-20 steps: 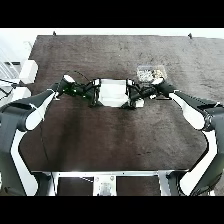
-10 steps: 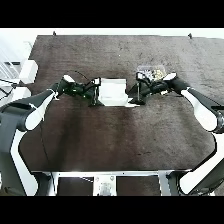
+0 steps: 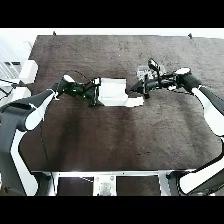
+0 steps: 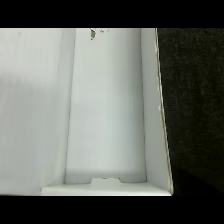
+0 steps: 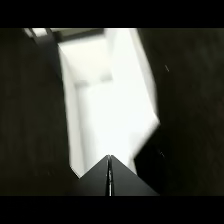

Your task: Fold the box and place the chain.

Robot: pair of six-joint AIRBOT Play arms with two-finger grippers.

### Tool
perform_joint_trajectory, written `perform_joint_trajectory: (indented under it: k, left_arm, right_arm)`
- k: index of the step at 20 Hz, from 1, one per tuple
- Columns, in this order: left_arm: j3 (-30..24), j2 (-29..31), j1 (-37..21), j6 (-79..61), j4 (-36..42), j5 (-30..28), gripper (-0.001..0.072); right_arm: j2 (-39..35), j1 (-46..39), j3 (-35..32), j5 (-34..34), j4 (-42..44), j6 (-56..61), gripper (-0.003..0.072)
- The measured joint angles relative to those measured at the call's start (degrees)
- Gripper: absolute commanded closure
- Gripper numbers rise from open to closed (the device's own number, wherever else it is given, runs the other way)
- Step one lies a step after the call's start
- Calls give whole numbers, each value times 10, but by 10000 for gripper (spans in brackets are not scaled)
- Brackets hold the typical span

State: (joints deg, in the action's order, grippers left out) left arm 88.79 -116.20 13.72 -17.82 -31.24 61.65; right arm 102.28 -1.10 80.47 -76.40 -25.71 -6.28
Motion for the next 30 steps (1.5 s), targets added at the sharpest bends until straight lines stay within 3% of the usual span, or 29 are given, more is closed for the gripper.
perform_joint_trajectory:
  k: [3,7,10,14,25,30]
  left_arm:
    - [0,0,0,0,0,0,540]
    - [0,0,0,0,0,-1,540]
    - [0,0,0,0,0,-1,540]
    - [0,0,0,0,0,-1,540]
    - [0,0,0,0,2,-1,540]
    - [0,0,0,0,2,-1,540]
  right_arm:
    - [-1,28,-5,26,37,14,676]
    - [3,63,-8,116,57,32,675]
    - [14,75,-6,189,63,40,676]
    - [42,80,14,230,47,70,676]
    - [71,82,37,246,14,106,675]
    - [43,75,47,220,12,97,676]
